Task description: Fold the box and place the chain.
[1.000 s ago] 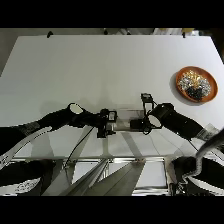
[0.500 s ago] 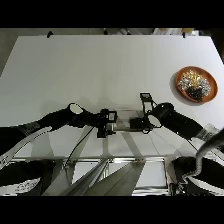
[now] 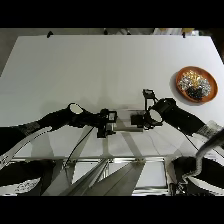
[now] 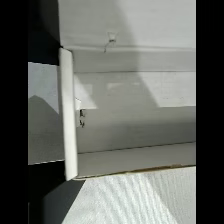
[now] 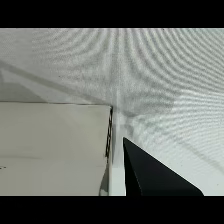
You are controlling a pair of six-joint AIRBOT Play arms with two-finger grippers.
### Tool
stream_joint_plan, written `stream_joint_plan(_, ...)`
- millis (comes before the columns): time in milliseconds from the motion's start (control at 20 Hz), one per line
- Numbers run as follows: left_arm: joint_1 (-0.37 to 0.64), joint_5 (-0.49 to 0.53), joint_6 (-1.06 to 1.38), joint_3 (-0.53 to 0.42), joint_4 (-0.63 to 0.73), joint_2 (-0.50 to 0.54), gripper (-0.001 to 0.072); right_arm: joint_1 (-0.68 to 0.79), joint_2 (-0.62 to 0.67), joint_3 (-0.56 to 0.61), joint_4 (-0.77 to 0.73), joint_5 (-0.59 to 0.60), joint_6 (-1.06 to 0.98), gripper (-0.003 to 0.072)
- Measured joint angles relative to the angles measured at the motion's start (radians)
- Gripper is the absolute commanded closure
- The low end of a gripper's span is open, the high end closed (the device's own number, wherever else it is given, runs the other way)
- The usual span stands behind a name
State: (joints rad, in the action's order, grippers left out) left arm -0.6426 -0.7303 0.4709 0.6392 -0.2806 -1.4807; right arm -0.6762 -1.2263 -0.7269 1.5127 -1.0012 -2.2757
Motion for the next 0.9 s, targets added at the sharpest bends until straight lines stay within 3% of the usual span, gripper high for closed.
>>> stream_joint_plan(50, 0.000, 0.000, 0.000, 0.000, 0.000, 0.000, 0.0376, -0.005, -0.009, 0.000, -0.002, -0.002, -0.002, 0.0522)
stream_joint_plan(150, 0.000, 0.000, 0.000, 0.000, 0.000, 0.000, 0.0376, -0.014, -0.026, -0.002, -0.006, -0.005, -0.003, 0.0537)
stream_joint_plan(350, 0.000, 0.000, 0.000, 0.000, 0.000, 0.000, 0.0376, -0.023, -0.044, -0.002, -0.006, -0.019, -0.006, 0.0667)
stream_joint_plan(600, 0.000, 0.000, -0.001, 0.000, 0.000, 0.000, 0.0376, -0.026, -0.050, -0.003, -0.004, -0.028, -0.005, 0.0657)
stream_joint_plan(700, 0.000, 0.000, 0.000, 0.000, 0.000, 0.000, 0.0376, -0.026, -0.052, -0.002, -0.003, -0.025, -0.003, 0.0561)
stream_joint_plan(850, 0.000, 0.000, 0.000, 0.000, 0.000, 0.000, 0.0376, -0.027, -0.044, -0.002, -0.002, -0.033, 0.003, 0.0554)
stream_joint_plan(900, 0.000, 0.000, 0.000, 0.000, 0.000, 0.000, 0.0376, -0.027, -0.037, -0.002, -0.002, -0.032, 0.010, 0.0503)
